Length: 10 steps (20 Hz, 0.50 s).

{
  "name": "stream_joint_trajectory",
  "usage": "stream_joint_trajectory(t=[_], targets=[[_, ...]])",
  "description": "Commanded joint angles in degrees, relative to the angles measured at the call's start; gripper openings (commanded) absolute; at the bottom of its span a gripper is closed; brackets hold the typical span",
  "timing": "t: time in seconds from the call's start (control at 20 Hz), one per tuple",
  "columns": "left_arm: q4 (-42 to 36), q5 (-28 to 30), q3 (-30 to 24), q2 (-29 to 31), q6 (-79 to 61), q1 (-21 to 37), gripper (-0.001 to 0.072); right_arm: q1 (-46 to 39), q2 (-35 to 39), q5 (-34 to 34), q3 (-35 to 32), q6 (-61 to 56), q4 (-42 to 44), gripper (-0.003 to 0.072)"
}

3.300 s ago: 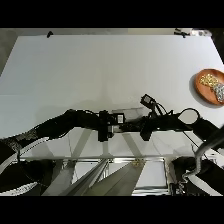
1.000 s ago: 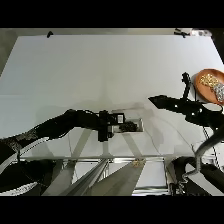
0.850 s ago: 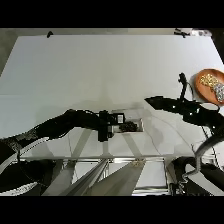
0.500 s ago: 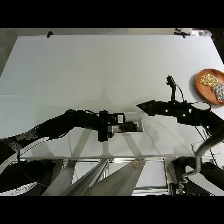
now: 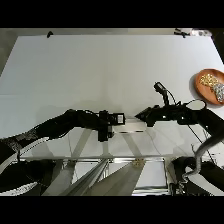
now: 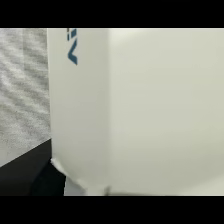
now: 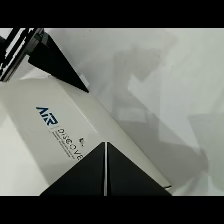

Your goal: Fold the box and place the chain.

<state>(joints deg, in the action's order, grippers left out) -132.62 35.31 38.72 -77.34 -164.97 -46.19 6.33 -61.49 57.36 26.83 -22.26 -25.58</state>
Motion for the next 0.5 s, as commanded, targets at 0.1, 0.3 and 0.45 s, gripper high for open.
stream_joint_trajectory(t=[0.1, 0.3, 0.45], targets=[[0.0, 0.0, 0.0, 0.0, 0.0, 0.0, 0.0013, 1.0, 5.0, 0.3, 5.2, 0.3, -8.9, 0.0120], [0.0, 0.0, 0.0, 0.0, 0.0, 0.0, 0.0013, 8.0, 5.4, -2.1, 6.9, -2.2, -21.5, 0.0180], [0.0, 0.0, 0.0, 0.0, 0.0, 0.0, 0.0013, 13.2, 5.4, -2.9, 6.9, -5.3, -32.3, 0.0274]])
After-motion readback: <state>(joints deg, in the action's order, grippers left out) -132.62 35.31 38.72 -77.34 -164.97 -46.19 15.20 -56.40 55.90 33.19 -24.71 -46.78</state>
